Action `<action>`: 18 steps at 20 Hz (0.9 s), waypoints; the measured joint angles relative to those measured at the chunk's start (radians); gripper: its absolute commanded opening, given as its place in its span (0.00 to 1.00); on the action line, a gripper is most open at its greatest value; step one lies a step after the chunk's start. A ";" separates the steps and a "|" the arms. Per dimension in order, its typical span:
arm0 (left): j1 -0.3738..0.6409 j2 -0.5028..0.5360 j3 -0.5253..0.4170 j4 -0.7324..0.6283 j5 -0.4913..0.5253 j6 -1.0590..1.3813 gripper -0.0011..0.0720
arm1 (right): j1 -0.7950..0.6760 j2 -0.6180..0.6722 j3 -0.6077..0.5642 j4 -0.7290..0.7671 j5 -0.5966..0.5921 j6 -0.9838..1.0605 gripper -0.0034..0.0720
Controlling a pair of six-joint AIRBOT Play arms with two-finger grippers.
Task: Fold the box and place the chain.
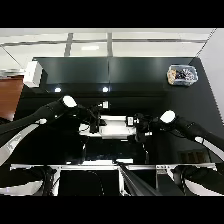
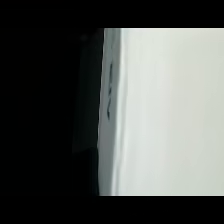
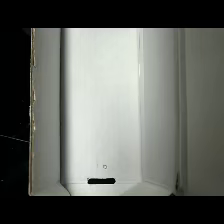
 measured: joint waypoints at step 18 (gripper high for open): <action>0.175 0.290 -0.005 0.250 -0.335 -0.510 0.04 | 0.000 0.000 0.000 -0.005 -0.009 0.007 0.47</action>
